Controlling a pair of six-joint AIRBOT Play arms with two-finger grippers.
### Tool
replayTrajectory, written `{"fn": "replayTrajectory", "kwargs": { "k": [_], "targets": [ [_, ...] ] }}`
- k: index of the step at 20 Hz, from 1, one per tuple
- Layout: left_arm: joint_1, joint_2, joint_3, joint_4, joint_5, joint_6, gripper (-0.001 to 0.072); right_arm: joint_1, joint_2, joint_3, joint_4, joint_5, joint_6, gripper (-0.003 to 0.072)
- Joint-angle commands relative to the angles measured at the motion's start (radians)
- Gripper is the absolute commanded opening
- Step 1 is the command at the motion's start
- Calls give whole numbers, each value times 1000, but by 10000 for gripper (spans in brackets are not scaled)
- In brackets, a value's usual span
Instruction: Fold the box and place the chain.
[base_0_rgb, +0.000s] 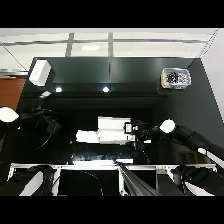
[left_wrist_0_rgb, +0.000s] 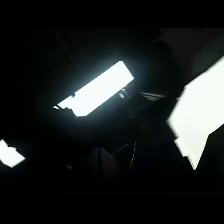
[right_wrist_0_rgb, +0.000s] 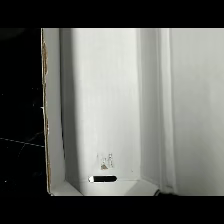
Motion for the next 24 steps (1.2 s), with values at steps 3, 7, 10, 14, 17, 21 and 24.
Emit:
{"fn": "replayTrajectory", "kwargs": {
  "k": [3, 7, 10, 14, 17, 21, 24],
  "targets": [
    [191, -68, -191, -355, -9, -307, 27, 0, 0, 1, 0, 0, 0, 461],
    [63, -279, -206, -442, -75, -179, 26, 0, 0, 1, 0, 0, 0, 462],
    [-50, -410, -192, -597, -54, -43, 25, 0, 0, 1, 0, 0, 0, 462],
    [-196, -467, -112, -673, -52, 33, 23, 0, 0, 1, 0, 0, 0, 461],
    [-214, -424, -26, -608, -97, 58, 23, 0, 0, 1, 0, 0, 0, 462],
    [-205, -365, 75, -508, -146, 26, 710, 0, 0, 1, 0, 0, 0, 461],
    [-250, -349, 94, -526, -162, 13, 708, 0, 0, 1, 0, 0, 0, 462]
  ]
}}
